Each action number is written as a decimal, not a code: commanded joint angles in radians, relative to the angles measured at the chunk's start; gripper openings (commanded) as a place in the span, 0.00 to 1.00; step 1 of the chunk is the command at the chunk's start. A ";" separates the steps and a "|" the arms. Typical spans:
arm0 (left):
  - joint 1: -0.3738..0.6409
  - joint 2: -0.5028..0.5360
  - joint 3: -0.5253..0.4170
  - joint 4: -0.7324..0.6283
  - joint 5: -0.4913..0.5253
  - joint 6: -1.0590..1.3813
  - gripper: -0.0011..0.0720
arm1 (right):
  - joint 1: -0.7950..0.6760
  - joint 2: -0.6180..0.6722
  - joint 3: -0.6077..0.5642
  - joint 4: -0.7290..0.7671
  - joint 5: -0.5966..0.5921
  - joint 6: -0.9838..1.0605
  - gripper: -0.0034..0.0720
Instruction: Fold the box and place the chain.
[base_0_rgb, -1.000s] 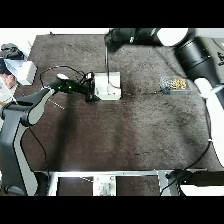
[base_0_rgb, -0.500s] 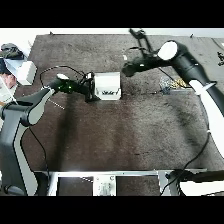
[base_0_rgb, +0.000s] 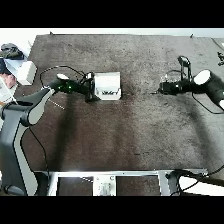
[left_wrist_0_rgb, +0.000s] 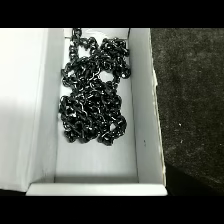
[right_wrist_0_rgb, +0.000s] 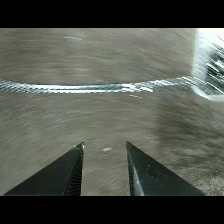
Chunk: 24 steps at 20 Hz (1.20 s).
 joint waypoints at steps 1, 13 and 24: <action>0.000 0.000 0.000 0.000 0.000 0.000 0.48 | -0.054 -0.045 -0.100 0.091 -0.205 0.048 0.51; 0.000 0.000 0.001 0.000 0.000 0.000 0.48 | 0.001 -0.282 -0.019 0.459 -0.365 -0.050 0.33; 0.000 0.000 0.000 0.000 0.000 0.000 0.48 | 0.247 0.113 -0.011 0.502 -0.330 -0.156 0.04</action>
